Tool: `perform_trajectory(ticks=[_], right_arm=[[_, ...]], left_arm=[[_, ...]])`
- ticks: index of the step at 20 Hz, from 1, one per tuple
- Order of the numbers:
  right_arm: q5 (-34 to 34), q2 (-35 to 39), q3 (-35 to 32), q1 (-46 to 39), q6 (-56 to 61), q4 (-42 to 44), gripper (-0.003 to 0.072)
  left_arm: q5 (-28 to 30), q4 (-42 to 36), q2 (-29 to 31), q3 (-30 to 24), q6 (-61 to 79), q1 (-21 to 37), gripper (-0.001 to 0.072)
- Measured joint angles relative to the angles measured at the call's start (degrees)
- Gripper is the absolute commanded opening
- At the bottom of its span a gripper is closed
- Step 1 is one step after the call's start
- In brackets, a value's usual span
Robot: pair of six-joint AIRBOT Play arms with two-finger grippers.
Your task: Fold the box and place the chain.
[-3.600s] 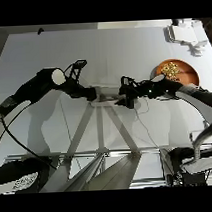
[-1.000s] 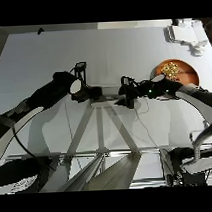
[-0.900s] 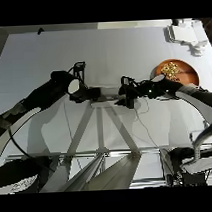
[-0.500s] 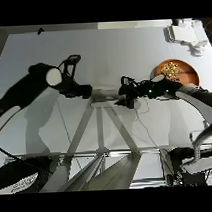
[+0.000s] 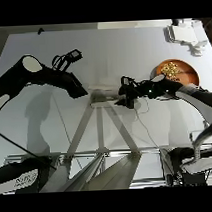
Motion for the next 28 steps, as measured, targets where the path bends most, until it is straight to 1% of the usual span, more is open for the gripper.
perform_trajectory(ticks=[1,2,5,8,12,17,28], right_arm=[[0.0,0.0,0.0,0.0,0.0,0.0,0.0363],[0.0,0.0,0.0,0.0,0.0,0.0,0.0363],[0.0,0.0,0.0,0.0,0.0,0.0,0.0363],[0.0,0.0,0.0,0.0,0.0,0.0,0.0363],[0.0,0.0,0.0,0.0,0.0,0.0,0.0363],[0.0,0.0,0.0,0.0,0.0,0.0,0.0363],[0.0,0.0,0.0,0.0,0.0,0.1,0.0363]], left_arm=[[-0.3,-1.4,-1.2,0.0,5.0,0.9,0.0659],[-0.7,-2.6,-2.5,0.0,9.8,1.6,0.0702],[-1.9,-5.6,-6.5,0.0,20.9,3.0,0.07],[-2.5,-7.9,-10.5,-0.5,28.8,3.5,0.07],[-3.0,-10.9,-13.3,-1.6,36.5,3.4,0.07],[-3.4,-12.4,-14.1,-2.9,40.4,3.3,0.0699],[-3.9,-14.3,-13.8,-3.7,41.6,2.3,0.0699]])
